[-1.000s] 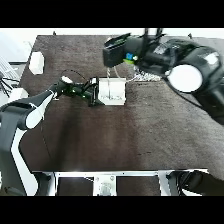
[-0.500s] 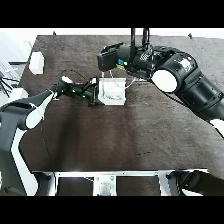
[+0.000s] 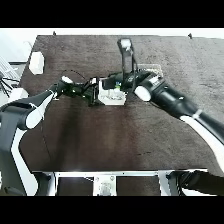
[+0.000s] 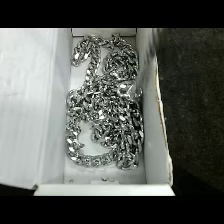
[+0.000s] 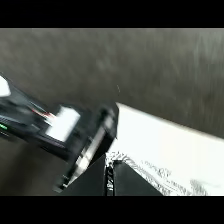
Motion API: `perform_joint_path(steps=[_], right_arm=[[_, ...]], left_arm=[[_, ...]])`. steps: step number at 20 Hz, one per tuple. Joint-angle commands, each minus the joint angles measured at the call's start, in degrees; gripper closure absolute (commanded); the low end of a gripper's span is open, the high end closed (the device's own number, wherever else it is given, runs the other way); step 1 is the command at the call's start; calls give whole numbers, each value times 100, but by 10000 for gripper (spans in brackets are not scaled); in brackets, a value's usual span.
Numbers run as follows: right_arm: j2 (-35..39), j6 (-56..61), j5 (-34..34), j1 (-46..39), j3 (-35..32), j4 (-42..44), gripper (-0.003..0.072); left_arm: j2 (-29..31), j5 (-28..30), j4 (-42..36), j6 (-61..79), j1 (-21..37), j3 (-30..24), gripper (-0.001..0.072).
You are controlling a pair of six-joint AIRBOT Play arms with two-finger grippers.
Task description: Fold the box and place the chain.
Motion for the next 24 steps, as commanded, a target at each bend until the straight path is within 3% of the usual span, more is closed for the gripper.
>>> perform_joint_path(steps=[1, 5, 9, 16, 24], right_arm=[[-813, 168, -313, -46, -282, -2, 679], [-1357, 166, -422, -192, -271, 63, 670], [-1198, 162, -577, -496, -94, 68, 679], [127, 96, -577, -601, -55, -9, 679], [-262, 122, -623, -619, -555, 262, 679]], left_arm=[[2, 2, -2, 0, 4, 4, 419], [2, 4, 0, 0, 4, 4, 420], [2, -31, 0, 0, 4, 4, 420], [2, -28, 0, 0, 4, 4, 420], [2, -31, 0, 2, 4, 4, 420]])
